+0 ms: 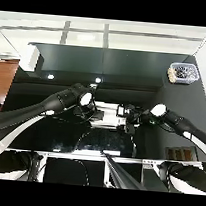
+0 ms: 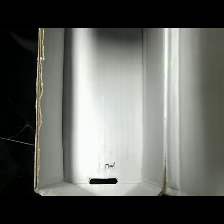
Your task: Fold the box and place the chain.
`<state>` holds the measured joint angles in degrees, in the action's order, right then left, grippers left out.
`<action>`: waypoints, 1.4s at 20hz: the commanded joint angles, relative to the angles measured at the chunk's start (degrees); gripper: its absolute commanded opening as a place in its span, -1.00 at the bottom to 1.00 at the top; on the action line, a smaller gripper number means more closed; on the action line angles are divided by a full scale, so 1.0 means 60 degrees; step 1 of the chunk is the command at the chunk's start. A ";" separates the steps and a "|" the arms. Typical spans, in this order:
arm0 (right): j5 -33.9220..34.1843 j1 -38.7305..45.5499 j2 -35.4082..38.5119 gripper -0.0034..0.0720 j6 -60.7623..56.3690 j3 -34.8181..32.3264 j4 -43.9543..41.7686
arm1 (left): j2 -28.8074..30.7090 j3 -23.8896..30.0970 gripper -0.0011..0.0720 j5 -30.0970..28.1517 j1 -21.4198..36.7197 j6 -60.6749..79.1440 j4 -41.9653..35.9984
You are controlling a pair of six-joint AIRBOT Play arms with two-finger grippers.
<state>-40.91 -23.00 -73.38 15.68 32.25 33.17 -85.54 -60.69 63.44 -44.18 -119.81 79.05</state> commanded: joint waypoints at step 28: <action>-0.1279 0.0419 0.1665 1.00 -0.3071 0.0157 0.2710 | -0.0240 -0.0040 -0.90 -0.0707 0.0033 -0.0736 0.0743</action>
<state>-48.45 -20.80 -64.60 -0.32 33.12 47.18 -86.21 -60.99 59.42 -43.94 -121.21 82.72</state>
